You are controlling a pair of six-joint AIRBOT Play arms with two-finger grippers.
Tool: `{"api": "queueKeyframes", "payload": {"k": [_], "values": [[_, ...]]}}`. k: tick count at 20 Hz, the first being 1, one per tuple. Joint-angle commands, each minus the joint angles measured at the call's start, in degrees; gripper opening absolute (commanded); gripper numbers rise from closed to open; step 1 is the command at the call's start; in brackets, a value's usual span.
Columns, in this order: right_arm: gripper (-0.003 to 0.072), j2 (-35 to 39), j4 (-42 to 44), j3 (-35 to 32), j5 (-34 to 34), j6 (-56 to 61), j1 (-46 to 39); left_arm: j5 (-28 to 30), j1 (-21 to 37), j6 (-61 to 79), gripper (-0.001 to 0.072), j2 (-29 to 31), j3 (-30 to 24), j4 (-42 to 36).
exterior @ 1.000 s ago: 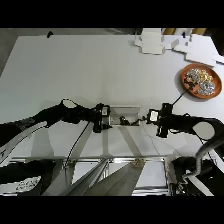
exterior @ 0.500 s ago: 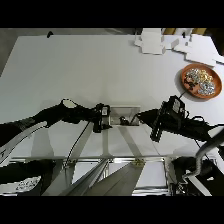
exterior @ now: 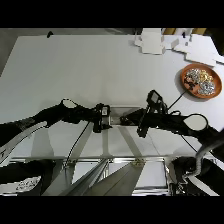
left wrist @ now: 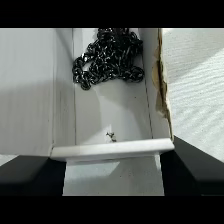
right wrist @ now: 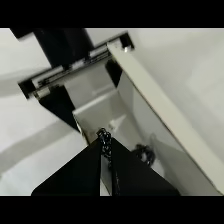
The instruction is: Fold the box and place the chain.
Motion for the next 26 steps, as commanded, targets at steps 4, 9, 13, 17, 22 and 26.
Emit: {"api": "queueKeyframes", "payload": {"k": [4, 9, 13, 17, 22, 26], "values": [[0.0206, -5.6, -4.0, 2.6, -2.3, 2.0, 2.0, 0.0, 0.0, 0.0, 0.0150, 0.0, 0.0, 0.0], [0.0205, -1.8, -21.6, 13.2, 8.4, 14.1, -5.0, 0.0, 0.0, 0.0, 0.0150, 0.0, 0.0, 0.0], [0.0205, -1.7, -34.0, 20.0, 20.8, 20.6, -13.2, 0.0, 0.0, 0.0, 0.0150, 0.0, 0.0, 0.0], [0.0202, -4.5, -42.1, 20.1, 21.7, 20.7, -16.6, 0.0, 0.0, 0.0, 0.0150, 0.0, 0.0, 0.0], [0.0203, -14.3, -45.2, 20.1, 22.7, 17.7, -16.3, 0.0, 0.0, 0.0, 0.0150, 0.0, 0.0, 0.0], [0.0331, -16.3, -48.8, 17.9, 21.0, 5.0, -14.6, 0.0, 0.0, 0.0, 0.0150, 0.0, 0.0, 0.0]]}}
